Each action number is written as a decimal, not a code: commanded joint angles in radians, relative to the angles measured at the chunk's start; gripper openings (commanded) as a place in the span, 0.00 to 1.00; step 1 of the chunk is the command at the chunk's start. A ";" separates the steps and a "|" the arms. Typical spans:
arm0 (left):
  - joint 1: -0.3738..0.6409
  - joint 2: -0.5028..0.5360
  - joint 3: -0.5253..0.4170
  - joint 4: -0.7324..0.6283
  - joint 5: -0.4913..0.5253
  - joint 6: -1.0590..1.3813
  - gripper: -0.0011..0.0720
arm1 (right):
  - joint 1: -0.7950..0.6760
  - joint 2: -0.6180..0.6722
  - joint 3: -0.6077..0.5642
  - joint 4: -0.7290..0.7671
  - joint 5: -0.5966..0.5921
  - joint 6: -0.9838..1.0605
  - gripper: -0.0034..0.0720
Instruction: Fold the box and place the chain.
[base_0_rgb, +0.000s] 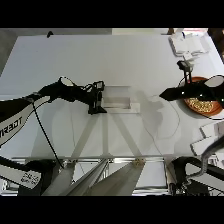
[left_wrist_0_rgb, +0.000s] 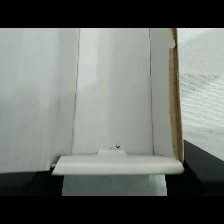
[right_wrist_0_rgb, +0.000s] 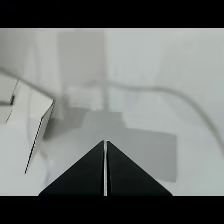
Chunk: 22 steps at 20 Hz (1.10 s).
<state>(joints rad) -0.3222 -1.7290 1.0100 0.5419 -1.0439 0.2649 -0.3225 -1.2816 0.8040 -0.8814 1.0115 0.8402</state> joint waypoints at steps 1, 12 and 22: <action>0.000 0.000 0.000 0.000 0.000 0.000 0.45 | 0.032 -0.104 0.000 -0.009 0.079 0.105 0.06; 0.000 0.000 0.000 0.000 0.000 0.000 0.45 | 0.148 -0.262 0.000 0.264 0.152 -0.008 0.05; 0.000 0.000 0.000 0.000 0.000 0.000 0.45 | 0.177 -0.253 0.000 0.405 0.203 -0.066 0.35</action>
